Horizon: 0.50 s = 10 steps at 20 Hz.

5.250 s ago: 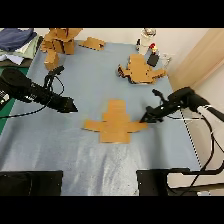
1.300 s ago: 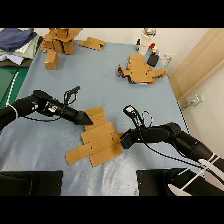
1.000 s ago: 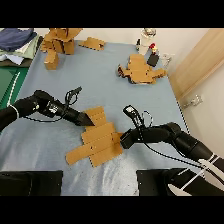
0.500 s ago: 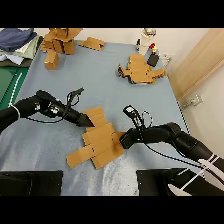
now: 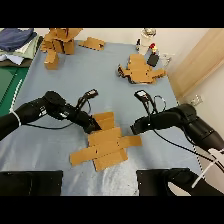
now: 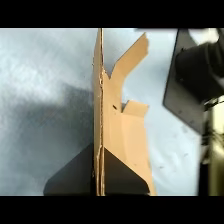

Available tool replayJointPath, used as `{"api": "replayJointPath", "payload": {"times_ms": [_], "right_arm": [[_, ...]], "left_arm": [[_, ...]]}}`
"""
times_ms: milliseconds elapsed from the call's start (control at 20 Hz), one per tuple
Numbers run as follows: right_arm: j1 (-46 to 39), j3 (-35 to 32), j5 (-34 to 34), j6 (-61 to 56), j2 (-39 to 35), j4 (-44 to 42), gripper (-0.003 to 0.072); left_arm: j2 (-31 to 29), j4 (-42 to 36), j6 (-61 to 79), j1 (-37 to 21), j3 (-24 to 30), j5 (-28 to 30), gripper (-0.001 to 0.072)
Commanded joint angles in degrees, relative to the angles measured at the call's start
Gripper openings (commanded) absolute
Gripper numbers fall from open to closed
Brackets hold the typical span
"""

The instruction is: Fold the box.

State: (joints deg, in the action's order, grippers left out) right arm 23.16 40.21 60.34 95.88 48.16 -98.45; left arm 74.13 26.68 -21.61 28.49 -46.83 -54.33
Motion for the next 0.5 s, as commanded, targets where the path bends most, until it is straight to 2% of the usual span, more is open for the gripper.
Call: {"api": "replayJointPath", "payload": {"times_ms": [0,100,250,350,450], "right_arm": [[-1.0,3.4,4.5,-3.8,0.0,2.8,0.0004],[-1.0,3.0,4.0,-7.1,0.1,3.1,0.0004],[-1.0,3.0,1.1,-10.0,0.1,3.6,0.0004],[-1.0,3.0,-1.1,-11.4,0.1,3.6,0.0004],[-1.0,3.0,-3.1,-12.6,0.1,3.5,0.0004]], "left_arm": [[-5.2,6.8,7.8,7.6,-0.1,13.4,0.0013],[-7.8,8.4,13.3,11.6,-0.1,18.9,0.0013],[-8.7,2.6,20.7,13.5,-0.1,23.9,0.0013],[-8.3,1.9,24.5,11.3,-0.1,22.4,0.0013],[-7.6,2.6,28.0,8.7,0.0,17.9,0.0012]]}}
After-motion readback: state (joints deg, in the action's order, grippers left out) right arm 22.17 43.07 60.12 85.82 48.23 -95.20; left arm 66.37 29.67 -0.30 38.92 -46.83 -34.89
